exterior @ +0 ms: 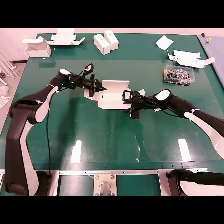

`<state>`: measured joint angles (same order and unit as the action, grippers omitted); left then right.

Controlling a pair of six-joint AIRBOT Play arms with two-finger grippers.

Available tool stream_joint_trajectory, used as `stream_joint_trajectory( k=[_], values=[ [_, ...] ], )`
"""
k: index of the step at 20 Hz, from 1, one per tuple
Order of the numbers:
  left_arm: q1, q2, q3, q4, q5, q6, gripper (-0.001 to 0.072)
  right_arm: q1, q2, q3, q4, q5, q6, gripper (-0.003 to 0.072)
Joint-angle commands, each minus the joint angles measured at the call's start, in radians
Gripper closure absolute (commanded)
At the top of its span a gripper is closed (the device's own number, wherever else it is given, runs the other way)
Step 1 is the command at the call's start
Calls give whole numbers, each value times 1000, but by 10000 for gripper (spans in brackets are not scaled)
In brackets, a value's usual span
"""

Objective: Fold the box and place the chain.

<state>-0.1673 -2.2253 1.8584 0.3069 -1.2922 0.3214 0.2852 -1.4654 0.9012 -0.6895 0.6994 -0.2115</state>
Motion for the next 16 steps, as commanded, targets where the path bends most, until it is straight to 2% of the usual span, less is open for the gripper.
stream_joint_trajectory(
  k=[1, 9, 13, 16],
  values=[
    [1, 0, 0, 0, 0, 0, 687, 0, -12, -1, -3, -3, 9, 217],
    [1, 0, 0, 0, 0, 0, 687, 1, -70, -1, -2, -77, 9, 218],
    [1, 0, 0, 0, 0, 0, 687, 1, -69, 3, 1, -182, 9, 218],
    [1, 0, 0, 0, 0, 0, 687, 0, -65, 23, 9, -188, 9, 217]
  ],
)
